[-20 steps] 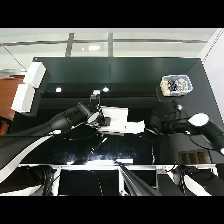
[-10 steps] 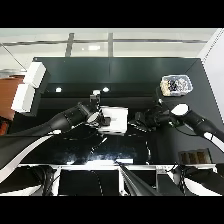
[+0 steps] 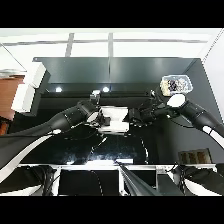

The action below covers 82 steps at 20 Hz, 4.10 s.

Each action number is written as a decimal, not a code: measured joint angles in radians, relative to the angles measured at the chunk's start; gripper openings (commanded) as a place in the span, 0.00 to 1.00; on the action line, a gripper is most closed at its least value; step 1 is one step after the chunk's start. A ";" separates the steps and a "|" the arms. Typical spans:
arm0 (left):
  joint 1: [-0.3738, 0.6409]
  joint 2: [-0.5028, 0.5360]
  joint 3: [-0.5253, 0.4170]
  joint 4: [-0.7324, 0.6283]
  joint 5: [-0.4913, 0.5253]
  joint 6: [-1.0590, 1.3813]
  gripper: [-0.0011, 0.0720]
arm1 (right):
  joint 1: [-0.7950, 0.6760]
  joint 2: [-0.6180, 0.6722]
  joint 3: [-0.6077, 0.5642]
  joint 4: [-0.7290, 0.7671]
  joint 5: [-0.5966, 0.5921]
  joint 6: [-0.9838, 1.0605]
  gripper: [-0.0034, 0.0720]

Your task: Fold the box and place the chain.

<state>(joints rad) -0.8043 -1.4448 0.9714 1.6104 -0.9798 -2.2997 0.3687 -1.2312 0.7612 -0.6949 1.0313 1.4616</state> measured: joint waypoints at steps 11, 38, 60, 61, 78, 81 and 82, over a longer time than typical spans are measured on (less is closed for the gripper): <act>0.000 0.000 0.000 0.000 0.001 -0.003 0.05 | 0.158 -0.002 0.072 -0.257 -0.088 0.249 0.48; 0.000 0.000 0.000 0.000 0.003 0.000 0.06 | 0.314 -0.101 0.164 -0.579 -0.112 0.565 0.58; 0.000 0.000 0.000 -0.004 0.001 0.000 0.06 | 0.408 -0.286 0.396 -0.800 0.178 0.738 0.35; 0.000 0.000 0.000 -0.004 0.001 0.000 0.05 | 0.408 -0.288 0.397 -0.802 0.182 0.742 0.35; 0.000 0.000 0.000 -0.008 0.001 -0.001 0.05 | 0.410 -0.314 0.403 -0.827 0.178 0.847 0.22; 0.000 0.000 0.000 -0.011 0.001 0.000 0.06 | 0.410 -0.323 0.403 -0.827 0.174 0.851 0.25; 0.000 0.000 0.000 -0.013 0.002 0.000 0.06 | 0.409 -0.327 0.403 -0.827 0.173 0.852 0.25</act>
<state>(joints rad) -0.8043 -1.4452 0.9714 1.5978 -0.9783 -2.2997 0.7776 -1.5585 1.1641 -1.5219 1.2041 2.3138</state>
